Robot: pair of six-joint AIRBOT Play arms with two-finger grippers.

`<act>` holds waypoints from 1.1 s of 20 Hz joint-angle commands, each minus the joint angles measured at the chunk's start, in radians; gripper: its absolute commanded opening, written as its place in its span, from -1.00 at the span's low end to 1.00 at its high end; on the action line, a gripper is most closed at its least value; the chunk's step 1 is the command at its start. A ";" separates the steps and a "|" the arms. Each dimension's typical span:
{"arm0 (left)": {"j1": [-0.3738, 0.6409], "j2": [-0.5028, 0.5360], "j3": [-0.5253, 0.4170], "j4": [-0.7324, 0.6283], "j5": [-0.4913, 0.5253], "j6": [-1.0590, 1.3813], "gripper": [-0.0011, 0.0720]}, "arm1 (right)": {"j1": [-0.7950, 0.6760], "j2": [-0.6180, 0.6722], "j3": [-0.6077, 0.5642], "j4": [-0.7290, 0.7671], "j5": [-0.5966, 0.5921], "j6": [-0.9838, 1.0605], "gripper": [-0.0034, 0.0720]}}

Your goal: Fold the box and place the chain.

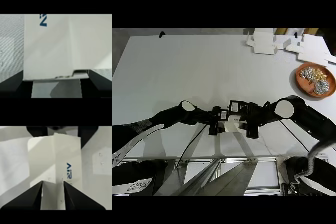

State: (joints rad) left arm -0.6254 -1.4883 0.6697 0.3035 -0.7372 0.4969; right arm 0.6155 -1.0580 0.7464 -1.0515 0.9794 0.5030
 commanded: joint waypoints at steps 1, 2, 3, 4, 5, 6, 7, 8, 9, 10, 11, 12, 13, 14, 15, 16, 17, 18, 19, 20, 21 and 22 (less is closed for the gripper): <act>0.000 0.000 0.000 0.000 0.000 0.000 -0.22 | 0.036 0.003 -0.001 -0.058 -0.014 -0.014 0.09; 0.000 0.000 0.000 0.000 0.000 0.000 -0.22 | 0.037 0.003 -0.001 -0.095 -0.025 -0.009 0.20; 0.000 0.000 0.000 0.000 0.000 0.000 -0.22 | 0.037 0.003 -0.001 -0.122 -0.030 -0.003 0.19; 0.000 0.000 0.000 0.000 0.000 0.000 -0.22 | 0.037 0.003 -0.001 -0.137 -0.031 -0.003 0.19; 0.000 0.000 0.000 0.000 0.000 0.000 -0.22 | 0.037 0.003 -0.001 -0.138 -0.031 -0.003 0.16; 0.000 0.000 0.000 0.000 0.000 0.000 -0.22 | 0.037 0.003 -0.001 -0.138 -0.036 0.000 0.13; 0.000 0.000 0.000 0.000 0.000 0.000 -0.22 | 0.037 0.003 -0.001 -0.140 -0.051 0.021 0.12; 0.000 0.000 0.000 0.000 0.000 0.000 -0.22 | 0.037 0.003 -0.001 -0.143 -0.067 0.036 0.06; 0.000 0.000 0.000 0.000 0.000 0.000 -0.22 | 0.037 0.003 -0.001 -0.146 -0.076 0.042 -0.06; 0.000 0.000 0.000 0.000 0.000 0.000 -0.22 | 0.037 0.003 -0.001 -0.146 -0.079 0.042 -0.09; 0.000 0.000 0.000 0.000 0.000 0.000 -0.22 | 0.037 0.003 -0.001 -0.146 -0.079 0.042 -0.17; 0.000 0.000 0.000 0.000 0.000 0.000 -0.22 | 0.037 0.003 -0.001 -0.146 -0.079 0.042 -0.29; 0.000 0.000 0.000 0.000 0.000 0.000 -0.22 | 0.037 0.003 -0.001 -0.145 -0.079 0.043 -0.44; 0.000 0.000 0.000 0.000 0.000 0.000 -0.22 | 0.037 0.003 -0.001 -0.145 -0.078 0.043 -0.50; 0.000 0.000 0.000 0.000 0.000 0.000 -0.22 | 0.037 0.003 -0.001 -0.145 -0.078 0.043 -0.50; 0.000 0.000 0.000 0.000 0.000 0.000 -0.22 | 0.037 0.003 -0.001 -0.145 -0.078 0.048 -0.50; 0.000 0.000 0.000 0.000 0.000 0.000 -0.22 | 0.037 0.002 -0.002 -0.143 -0.077 0.051 -0.50; 0.000 0.000 0.000 0.000 0.000 0.000 -0.22 | 0.037 0.000 -0.003 -0.138 -0.077 0.051 -0.50; 0.000 0.000 0.000 0.000 0.000 0.000 -0.22 | 0.037 -0.001 -0.008 -0.133 -0.082 0.050 -0.50; 0.000 0.000 0.000 0.000 0.000 0.000 -0.22 | 0.037 -0.002 -0.016 -0.129 -0.089 0.050 -0.50; 0.000 0.000 0.000 0.000 0.000 0.000 -0.22 | 0.037 -0.003 -0.024 -0.126 -0.098 0.050 -0.50; 0.000 0.000 0.000 0.000 0.000 0.000 -0.22 | 0.037 -0.004 -0.032 -0.126 -0.110 0.051 -0.50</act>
